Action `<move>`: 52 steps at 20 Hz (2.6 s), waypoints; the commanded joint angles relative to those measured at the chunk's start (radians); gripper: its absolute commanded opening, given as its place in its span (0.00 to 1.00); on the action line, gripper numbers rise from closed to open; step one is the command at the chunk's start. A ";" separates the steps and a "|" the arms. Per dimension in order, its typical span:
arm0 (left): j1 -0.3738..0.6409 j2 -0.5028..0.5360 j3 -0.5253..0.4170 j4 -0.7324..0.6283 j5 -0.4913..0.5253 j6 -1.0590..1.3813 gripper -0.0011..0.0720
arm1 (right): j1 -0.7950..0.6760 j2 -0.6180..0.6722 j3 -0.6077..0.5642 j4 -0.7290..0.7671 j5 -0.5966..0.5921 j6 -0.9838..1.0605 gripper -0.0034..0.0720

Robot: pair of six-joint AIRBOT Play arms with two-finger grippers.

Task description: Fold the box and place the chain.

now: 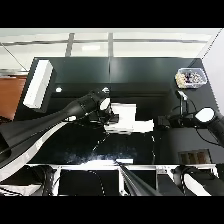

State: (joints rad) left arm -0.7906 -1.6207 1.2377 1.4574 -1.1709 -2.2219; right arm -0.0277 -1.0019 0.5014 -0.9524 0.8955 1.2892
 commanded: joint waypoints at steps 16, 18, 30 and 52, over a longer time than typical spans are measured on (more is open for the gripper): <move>0.001 0.000 0.000 0.000 -0.019 0.000 0.06 | 0.163 -0.236 0.195 0.356 0.272 -0.098 0.93; 0.001 0.000 0.000 0.000 -0.019 0.000 0.06 | 0.220 -0.236 0.195 0.355 0.212 -0.053 0.93; 0.001 0.000 0.000 0.000 -0.019 0.000 0.06 | 0.547 -0.264 0.352 -0.214 0.039 0.587 0.59; 0.001 0.000 0.000 0.000 -0.020 0.000 0.06 | 0.703 -0.441 0.517 -0.497 0.223 0.963 0.29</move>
State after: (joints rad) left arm -0.7902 -1.6207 1.2377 1.4567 -1.1896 -2.2227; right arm 0.6731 -1.4372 1.0149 -1.4403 1.1103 2.2360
